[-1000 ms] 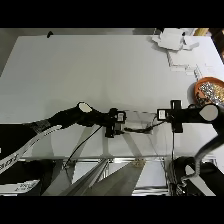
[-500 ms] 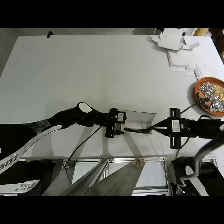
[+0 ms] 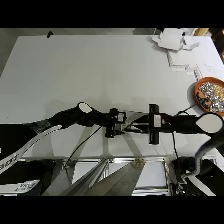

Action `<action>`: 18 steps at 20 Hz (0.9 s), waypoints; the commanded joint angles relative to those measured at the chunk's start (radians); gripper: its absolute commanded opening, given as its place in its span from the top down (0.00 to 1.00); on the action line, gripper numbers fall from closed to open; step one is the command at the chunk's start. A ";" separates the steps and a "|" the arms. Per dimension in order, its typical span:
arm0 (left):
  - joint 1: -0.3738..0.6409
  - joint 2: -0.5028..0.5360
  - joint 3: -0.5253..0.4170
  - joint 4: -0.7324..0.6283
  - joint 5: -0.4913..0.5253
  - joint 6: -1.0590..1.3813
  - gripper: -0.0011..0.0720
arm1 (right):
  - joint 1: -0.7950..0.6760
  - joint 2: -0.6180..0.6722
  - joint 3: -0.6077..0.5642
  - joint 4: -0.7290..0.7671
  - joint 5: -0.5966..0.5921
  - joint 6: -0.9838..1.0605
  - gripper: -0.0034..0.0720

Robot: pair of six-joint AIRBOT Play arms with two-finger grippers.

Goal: Fold the box and place the chain.

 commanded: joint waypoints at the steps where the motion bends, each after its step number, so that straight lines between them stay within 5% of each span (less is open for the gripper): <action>1: 0.000 0.000 0.000 0.000 0.001 0.000 0.52 | 0.035 -0.115 0.001 -0.038 -0.129 0.097 0.87; 3: 0.000 0.000 0.000 0.000 0.001 0.000 0.52 | 0.035 -0.123 0.012 -0.119 -0.123 0.129 0.65; 7: 0.000 0.000 0.000 0.000 0.000 0.000 0.52 | 0.030 -0.096 0.155 -0.380 0.134 0.195 0.67; 11: 0.000 0.000 0.000 0.000 0.001 0.000 0.52 | -0.158 -0.049 0.177 -0.529 0.331 0.188 0.67; 15: 0.000 0.000 0.000 0.000 0.001 0.000 0.52 | -0.390 -0.058 0.136 -0.557 0.273 0.027 0.67; 18: 0.000 0.000 0.000 0.000 0.001 0.000 0.52 | -0.427 -0.140 0.095 -0.612 0.198 0.027 0.67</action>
